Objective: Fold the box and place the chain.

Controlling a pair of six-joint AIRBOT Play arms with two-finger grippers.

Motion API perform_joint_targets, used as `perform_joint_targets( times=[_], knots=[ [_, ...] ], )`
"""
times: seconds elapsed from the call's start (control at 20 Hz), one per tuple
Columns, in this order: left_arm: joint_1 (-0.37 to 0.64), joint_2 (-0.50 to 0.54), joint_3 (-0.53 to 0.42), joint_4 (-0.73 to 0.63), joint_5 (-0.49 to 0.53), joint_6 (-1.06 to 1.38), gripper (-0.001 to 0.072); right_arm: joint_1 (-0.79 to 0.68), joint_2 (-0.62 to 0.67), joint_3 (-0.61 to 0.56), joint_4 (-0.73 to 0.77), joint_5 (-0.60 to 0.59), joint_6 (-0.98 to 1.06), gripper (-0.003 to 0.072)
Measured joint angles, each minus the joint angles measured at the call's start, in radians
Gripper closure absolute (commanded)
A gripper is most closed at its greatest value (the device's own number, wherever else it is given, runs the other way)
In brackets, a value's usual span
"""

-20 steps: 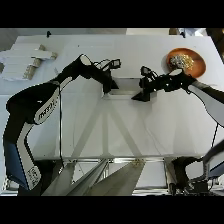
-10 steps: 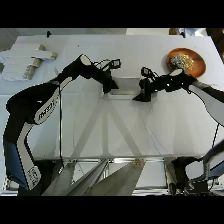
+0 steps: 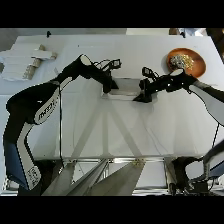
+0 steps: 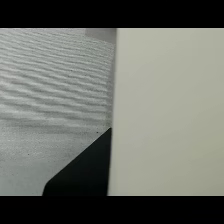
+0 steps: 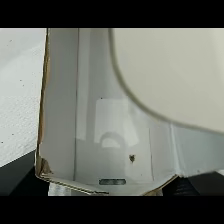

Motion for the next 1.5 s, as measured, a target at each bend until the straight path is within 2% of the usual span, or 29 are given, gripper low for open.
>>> perform_joint_targets(
  times=[0.8,0.9,1.05,1.1,1.15,1.2,1.5],
  knots=[
    [0.000,0.000,0.000,0.000,0.002,-0.001,0.0693,-0.011,0.000,0.000,-0.035,-0.003,-0.026,0.0009],
    [0.000,0.000,0.000,0.000,0.002,-0.001,0.0693,-0.011,0.000,0.000,-0.031,-0.007,-0.026,0.0051],
    [0.000,0.000,0.000,0.000,0.002,-0.001,0.0693,-0.011,0.000,0.000,-0.027,-0.011,-0.026,0.0051],
    [0.000,0.000,0.000,0.000,0.002,-0.001,0.0693,-0.011,0.000,0.000,-0.026,-0.013,-0.026,0.0076],
    [0.000,0.000,0.000,0.000,0.002,-0.001,0.0693,-0.011,0.000,0.000,-0.026,-0.015,-0.026,0.0163],
    [0.000,0.000,0.000,0.000,0.002,0.000,0.0693,-0.011,0.000,0.000,-0.024,-0.018,-0.026,0.0177],
    [0.000,0.000,0.000,0.000,0.002,0.000,0.0693,-0.011,0.000,0.000,-0.023,-0.018,-0.026,0.0177]
  ],
)
